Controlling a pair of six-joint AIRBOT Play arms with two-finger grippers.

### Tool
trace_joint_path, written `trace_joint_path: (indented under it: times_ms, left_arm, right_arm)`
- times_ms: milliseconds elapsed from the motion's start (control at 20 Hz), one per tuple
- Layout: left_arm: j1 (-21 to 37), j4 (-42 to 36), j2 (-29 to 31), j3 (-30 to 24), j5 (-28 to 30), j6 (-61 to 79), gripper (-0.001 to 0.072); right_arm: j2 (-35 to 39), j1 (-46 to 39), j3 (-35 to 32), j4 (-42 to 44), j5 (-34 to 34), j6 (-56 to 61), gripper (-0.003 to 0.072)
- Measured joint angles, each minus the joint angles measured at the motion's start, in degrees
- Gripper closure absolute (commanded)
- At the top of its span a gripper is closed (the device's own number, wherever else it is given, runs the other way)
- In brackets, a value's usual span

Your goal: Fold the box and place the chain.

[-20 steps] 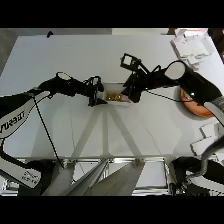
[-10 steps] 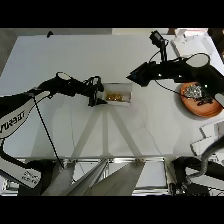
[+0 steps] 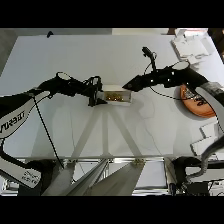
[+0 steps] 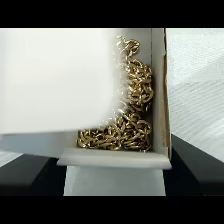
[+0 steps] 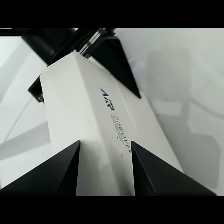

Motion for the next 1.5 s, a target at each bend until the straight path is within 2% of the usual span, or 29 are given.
trace_joint_path:
  times_ms: [50, 200, 900, 1300, 1500]
  left_arm:
    - [0.0, 0.0, -0.02, 0.0, 0.0, 0.0, 0.0332]
    - [0.0, 0.0, -0.02, 0.0, 0.0, 0.0, 0.0332]
    - [0.0, -0.04, -0.02, 0.0, 0.02, -0.09, 0.0332]
    - [0.02, -0.11, -0.02, 0.0, 0.13, 0.0, 0.0332]
    - [0.02, -0.04, -0.02, 0.0, 0.02, 0.02, 0.0332]
  right_arm:
    - [-0.15, 0.2, 0.0, -0.55, 0.55, -1.31, 0.0284]
    - [0.46, 1.36, 0.0, -3.3, 0.07, -6.08, 0.0284]
    - [5.73, 9.81, -0.81, -22.03, -12.59, -13.11, 0.031]
    - [8.11, 12.28, -5.6, -26.38, -21.86, -13.77, 0.0327]
    - [8.33, 12.5, -6.75, -26.88, -22.64, -13.75, 0.0324]
